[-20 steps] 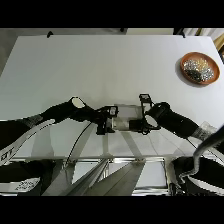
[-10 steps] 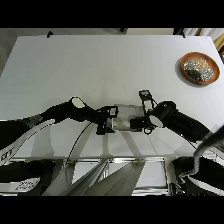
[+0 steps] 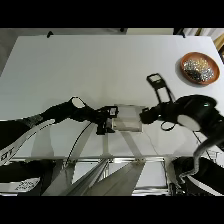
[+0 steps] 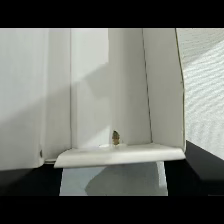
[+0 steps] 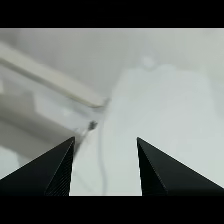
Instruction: Fold the box and place the chain.
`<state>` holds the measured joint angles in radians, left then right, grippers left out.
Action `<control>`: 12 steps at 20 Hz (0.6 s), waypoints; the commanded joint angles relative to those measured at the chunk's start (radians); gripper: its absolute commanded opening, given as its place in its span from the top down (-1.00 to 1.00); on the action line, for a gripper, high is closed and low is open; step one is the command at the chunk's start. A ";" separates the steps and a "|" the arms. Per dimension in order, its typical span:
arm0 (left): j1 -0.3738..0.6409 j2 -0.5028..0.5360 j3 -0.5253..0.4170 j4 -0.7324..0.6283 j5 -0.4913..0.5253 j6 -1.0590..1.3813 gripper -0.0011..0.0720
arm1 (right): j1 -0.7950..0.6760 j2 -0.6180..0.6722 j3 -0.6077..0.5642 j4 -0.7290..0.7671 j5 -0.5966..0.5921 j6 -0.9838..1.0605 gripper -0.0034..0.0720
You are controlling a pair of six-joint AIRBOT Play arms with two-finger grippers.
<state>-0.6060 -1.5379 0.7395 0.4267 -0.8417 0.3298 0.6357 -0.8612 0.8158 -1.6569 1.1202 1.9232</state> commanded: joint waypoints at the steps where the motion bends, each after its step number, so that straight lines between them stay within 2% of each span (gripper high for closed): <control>1: 0.000 0.000 0.000 0.000 0.000 0.000 0.28 | -0.230 0.047 0.026 -0.025 -0.016 -0.153 -0.23; 3: 0.000 0.000 0.000 0.000 -0.001 0.000 0.28 | -0.432 0.026 0.030 -0.020 -0.085 -0.227 -0.14; 6: 0.000 0.000 0.000 0.000 0.000 0.000 0.28 | -0.692 -0.077 0.100 0.019 -0.191 -0.330 -0.14; 9: 0.000 0.000 0.000 0.000 0.000 0.000 0.28 | -0.853 -0.304 0.299 0.072 -0.216 -0.387 -0.14; 12: 0.000 0.000 0.000 0.000 0.000 0.000 0.28 | -0.921 -0.594 0.582 0.072 -0.183 -0.387 -0.14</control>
<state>-0.6060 -1.5379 0.7395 0.4267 -0.8421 0.3298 -0.1852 -1.2373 1.1896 -1.6077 0.9356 1.5715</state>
